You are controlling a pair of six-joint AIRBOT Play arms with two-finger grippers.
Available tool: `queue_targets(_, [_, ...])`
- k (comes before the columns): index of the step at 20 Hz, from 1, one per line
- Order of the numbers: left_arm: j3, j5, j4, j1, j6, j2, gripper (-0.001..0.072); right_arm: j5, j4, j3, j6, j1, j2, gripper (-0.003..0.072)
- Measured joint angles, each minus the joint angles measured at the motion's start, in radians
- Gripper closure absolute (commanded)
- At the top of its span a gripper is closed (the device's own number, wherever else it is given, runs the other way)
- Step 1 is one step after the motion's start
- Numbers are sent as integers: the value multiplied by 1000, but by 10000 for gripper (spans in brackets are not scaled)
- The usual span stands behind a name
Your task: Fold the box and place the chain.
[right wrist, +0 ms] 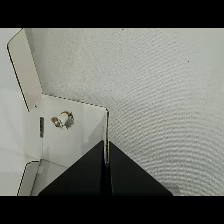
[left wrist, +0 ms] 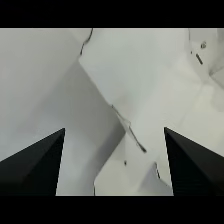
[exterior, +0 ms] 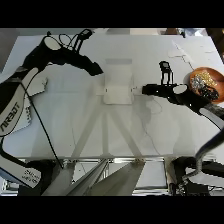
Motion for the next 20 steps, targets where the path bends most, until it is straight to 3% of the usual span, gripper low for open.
queue_targets(9, [58,142,-11,-80,-47,-121,1,0,0,0,0,0,0,677])
queue_targets(16, [62,55,-18,-106,-19,-132,9,0,0,0,0,0,0,677])
queue_targets(20, [62,-22,-42,-116,52,-132,204,0,0,0,0,0,0,677])
